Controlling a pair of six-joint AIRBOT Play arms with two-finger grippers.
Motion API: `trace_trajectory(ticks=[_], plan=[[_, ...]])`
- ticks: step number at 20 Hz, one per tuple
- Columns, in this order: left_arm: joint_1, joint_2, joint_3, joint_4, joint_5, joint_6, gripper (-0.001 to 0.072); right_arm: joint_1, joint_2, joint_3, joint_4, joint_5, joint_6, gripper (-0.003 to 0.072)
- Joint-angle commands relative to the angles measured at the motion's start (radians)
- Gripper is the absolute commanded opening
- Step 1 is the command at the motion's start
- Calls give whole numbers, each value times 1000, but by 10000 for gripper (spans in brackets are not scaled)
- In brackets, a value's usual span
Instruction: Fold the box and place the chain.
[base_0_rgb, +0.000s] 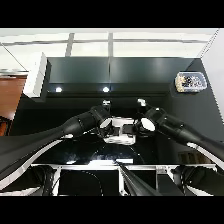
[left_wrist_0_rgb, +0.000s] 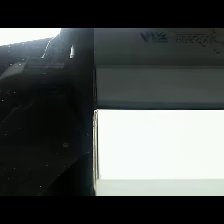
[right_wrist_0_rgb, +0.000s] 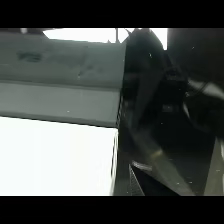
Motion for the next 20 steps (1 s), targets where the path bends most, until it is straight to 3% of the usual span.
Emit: trace_trajectory(ticks=[1,5,7,9,11,13,16,17,19,20], plan=[[1,1,0,0,1,-1,30,-1,122,0,-60,61,-58,399],[0,1,0,0,-4,-1,30,-38,422,2,-139,114,-138,398],[0,1,0,0,-4,-1,30,-95,570,-3,-384,160,-121,398],[0,1,0,0,-4,-1,30,-196,637,-31,-687,232,-111,398],[0,1,0,0,-3,-1,30,-344,637,-87,-857,165,-120,390],[0,1,0,0,-2,-1,30,-531,626,-170,-828,-103,-118,390],[1,1,0,0,-3,-1,30,-810,485,-181,-627,-413,-29,391],[1,1,0,1,-3,-1,30,-888,411,-150,-519,-490,-34,390],[1,1,0,1,-2,-1,30,-989,237,-22,-330,-527,-93,403],[1,1,0,1,-2,-1,30,-1022,146,61,-230,-522,-166,652]])
